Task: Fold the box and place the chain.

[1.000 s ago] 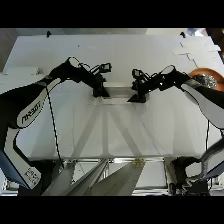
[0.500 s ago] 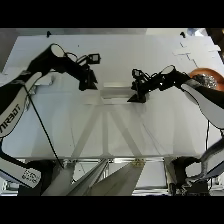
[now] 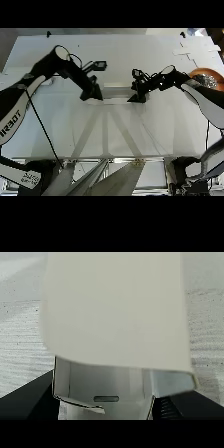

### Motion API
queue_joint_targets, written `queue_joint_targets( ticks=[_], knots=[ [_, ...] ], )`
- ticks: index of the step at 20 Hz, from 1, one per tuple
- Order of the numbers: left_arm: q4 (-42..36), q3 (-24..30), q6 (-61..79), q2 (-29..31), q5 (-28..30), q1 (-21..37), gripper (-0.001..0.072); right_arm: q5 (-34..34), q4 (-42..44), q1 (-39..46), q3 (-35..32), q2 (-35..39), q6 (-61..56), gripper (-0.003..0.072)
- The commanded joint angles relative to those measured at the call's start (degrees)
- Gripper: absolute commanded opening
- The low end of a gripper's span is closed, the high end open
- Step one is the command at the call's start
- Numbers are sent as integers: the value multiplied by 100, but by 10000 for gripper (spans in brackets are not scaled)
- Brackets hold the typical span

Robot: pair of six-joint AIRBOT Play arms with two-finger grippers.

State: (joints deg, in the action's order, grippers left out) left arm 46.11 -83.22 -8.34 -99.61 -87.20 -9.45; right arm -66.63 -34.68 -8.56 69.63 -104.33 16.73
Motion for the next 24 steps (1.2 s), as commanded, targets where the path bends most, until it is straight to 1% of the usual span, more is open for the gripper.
queue_joint_targets(
  ticks=[1, 3, 6, 8, 11, 13, 19, 22, 24],
  knots=[
    [-251, 79, 107, 4, 881, -476, 7, -2, 0, 0, 0, -2, -2, 493],
    [-435, 79, 107, 2, 1733, -562, 11, 0, 0, 0, 0, -2, -2, 493],
    [-662, 79, 105, 2, 2719, -535, 9, 0, 0, 0, 0, -2, -2, 493],
    [-669, 79, 105, 0, 3300, -511, 8, -2, 0, 0, 0, -2, -2, 493],
    [-671, 79, 103, -74, 3978, -474, 8, 0, 0, 0, 0, -2, -2, 493],
    [-671, 79, 98, -181, 4183, -474, 8, 0, 0, 0, 0, -2, -2, 493],
    [-673, 79, 35, -595, 4192, -474, 8, -2, 0, 0, 0, -2, -2, 493],
    [-728, 79, 39, -603, 4170, -474, 8, 0, 0, 0, 0, -2, -2, 493],
    [-911, 76, 42, -586, 4127, -474, 8, -2, 0, 0, 0, -2, -2, 493]
  ],
)
